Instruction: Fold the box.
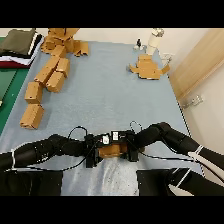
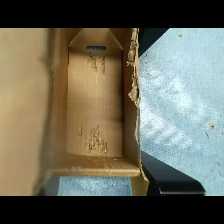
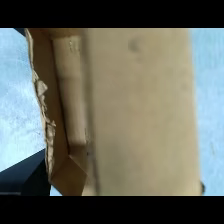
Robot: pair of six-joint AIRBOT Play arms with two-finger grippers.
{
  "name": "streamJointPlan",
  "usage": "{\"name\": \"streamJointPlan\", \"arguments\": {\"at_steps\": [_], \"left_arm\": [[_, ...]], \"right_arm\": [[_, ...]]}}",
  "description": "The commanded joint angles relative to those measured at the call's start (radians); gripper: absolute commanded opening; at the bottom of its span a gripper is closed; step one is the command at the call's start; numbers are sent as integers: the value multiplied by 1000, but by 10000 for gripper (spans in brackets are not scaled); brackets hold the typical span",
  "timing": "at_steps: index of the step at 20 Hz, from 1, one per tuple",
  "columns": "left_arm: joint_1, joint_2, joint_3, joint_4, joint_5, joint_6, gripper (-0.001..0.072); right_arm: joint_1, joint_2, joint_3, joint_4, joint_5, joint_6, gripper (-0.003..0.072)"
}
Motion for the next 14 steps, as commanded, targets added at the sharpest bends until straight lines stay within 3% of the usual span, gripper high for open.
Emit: {"name": "streamJointPlan", "arguments": {"at_steps": [1, 14], "left_arm": [[0, 1, 0, 1, 0, 0, 466], [0, 1, 0, 1, 0, 0, 467]], "right_arm": [[-1, -2, -2, -111, -18, 84, 710], [-1, -2, -2, -216, -64, 193, 710]]}}
